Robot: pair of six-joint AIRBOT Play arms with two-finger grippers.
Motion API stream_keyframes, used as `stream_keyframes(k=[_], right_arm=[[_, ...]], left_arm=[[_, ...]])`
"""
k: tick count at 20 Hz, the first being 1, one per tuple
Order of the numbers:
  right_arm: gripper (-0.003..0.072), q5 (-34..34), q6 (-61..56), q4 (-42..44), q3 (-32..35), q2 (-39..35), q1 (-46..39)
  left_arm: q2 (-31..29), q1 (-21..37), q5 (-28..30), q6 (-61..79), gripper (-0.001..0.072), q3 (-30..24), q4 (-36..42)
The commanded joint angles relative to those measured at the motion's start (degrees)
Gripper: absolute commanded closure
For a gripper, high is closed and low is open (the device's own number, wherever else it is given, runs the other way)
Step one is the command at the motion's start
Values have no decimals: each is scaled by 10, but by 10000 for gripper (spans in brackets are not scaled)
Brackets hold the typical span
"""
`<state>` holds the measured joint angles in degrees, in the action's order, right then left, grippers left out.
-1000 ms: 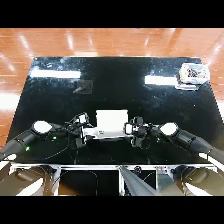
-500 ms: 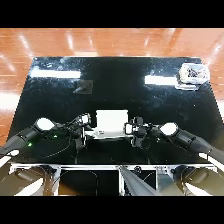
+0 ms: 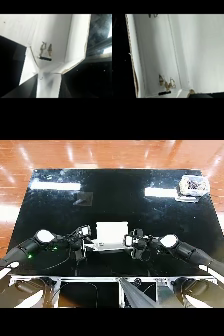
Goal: Fold the box and place the chain.
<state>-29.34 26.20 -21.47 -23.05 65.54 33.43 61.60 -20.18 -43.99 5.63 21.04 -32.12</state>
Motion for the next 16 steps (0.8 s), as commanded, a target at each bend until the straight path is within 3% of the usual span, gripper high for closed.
stream_keyframes(k=[1,5,11,12,14,16], right_arm=[[64,0,0,0,0,0,0],[64,0,0,0,0,0,0],[64,0,0,0,0,0,0],[64,0,0,0,0,0,0],[64,0,0,0,0,0,0],[64,0,0,0,0,0,0]], left_arm=[[0,0,5,0,274,0,0],[0,0,22,-1,230,0,3],[1,-19,35,4,234,0,37],[1,-26,36,4,265,1,37],[1,-34,41,4,450,1,37],[1,-39,50,4,472,1,37]])
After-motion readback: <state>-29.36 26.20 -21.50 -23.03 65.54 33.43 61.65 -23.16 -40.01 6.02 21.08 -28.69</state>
